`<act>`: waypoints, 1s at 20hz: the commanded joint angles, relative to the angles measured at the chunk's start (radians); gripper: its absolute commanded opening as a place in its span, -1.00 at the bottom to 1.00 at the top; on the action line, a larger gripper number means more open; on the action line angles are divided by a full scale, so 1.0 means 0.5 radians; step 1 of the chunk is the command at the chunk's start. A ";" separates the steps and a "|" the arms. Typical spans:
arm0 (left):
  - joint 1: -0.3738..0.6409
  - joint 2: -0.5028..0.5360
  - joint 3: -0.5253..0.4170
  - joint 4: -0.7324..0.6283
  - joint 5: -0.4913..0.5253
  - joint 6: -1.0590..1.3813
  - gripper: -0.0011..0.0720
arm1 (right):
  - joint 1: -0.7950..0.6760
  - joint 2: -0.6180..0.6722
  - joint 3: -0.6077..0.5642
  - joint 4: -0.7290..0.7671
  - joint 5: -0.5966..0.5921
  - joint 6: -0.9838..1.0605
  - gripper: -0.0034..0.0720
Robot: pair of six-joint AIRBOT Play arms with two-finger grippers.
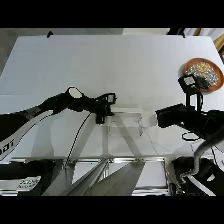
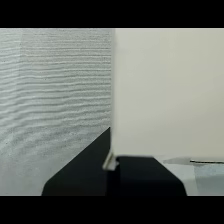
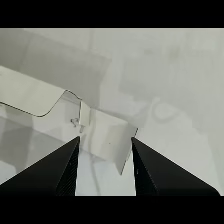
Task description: Fold the box and place the chain.
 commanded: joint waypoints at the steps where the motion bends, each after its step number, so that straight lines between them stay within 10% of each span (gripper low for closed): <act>1: 0.000 -0.002 -0.001 0.005 0.002 -0.003 -0.95 | -0.002 0.002 0.002 0.003 0.001 0.001 0.03; 12: 0.000 -0.002 -0.001 0.004 0.002 -0.002 -0.95 | -0.002 0.002 0.002 0.030 0.016 0.000 0.03; 15: 0.000 -0.002 -0.001 0.004 0.001 -0.002 -0.95 | -0.001 0.002 0.002 0.066 0.072 -0.169 -0.53; 20: 0.000 -0.002 -0.001 0.004 0.001 -0.002 -0.95 | 0.001 0.002 -0.008 0.353 0.198 -0.610 -0.88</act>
